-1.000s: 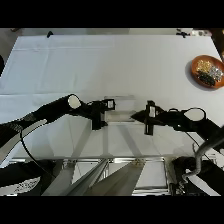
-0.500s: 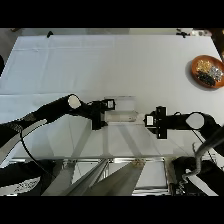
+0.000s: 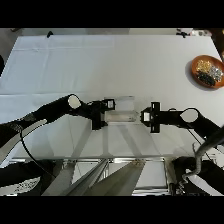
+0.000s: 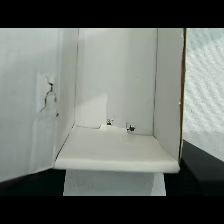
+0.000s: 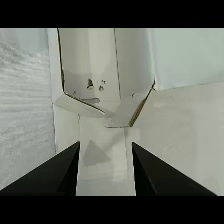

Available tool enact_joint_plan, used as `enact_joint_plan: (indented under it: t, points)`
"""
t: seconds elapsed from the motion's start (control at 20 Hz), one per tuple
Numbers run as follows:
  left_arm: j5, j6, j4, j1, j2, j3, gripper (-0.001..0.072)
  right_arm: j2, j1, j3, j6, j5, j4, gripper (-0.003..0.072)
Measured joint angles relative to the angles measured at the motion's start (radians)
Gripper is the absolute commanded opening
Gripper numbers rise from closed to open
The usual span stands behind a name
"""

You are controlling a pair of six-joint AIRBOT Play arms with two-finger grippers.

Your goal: Fold the box and place the chain.

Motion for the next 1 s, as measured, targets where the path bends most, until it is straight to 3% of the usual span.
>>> enact_joint_plan:
  t: [0.3, 0.45, 1.0]
  points:
    - [0.0, 0.0, 0.0, 0.0, 0.0, 0.0, 0.0135, -0.055, 0.0, 0.0, -0.115, 0.01, 0.15, 0.0288]
    - [0.0, 0.0, 0.0, 0.0, 0.0, 0.0, 0.0135, -0.067, 0.0, 0.0, -0.149, 0.021, 0.203, 0.0177]
    - [0.0, 0.0, 0.0, 0.0, 0.0, 0.0, 0.0135, -0.098, 0.04, 0.0, -0.272, 0.037, 0.333, 0.0152]
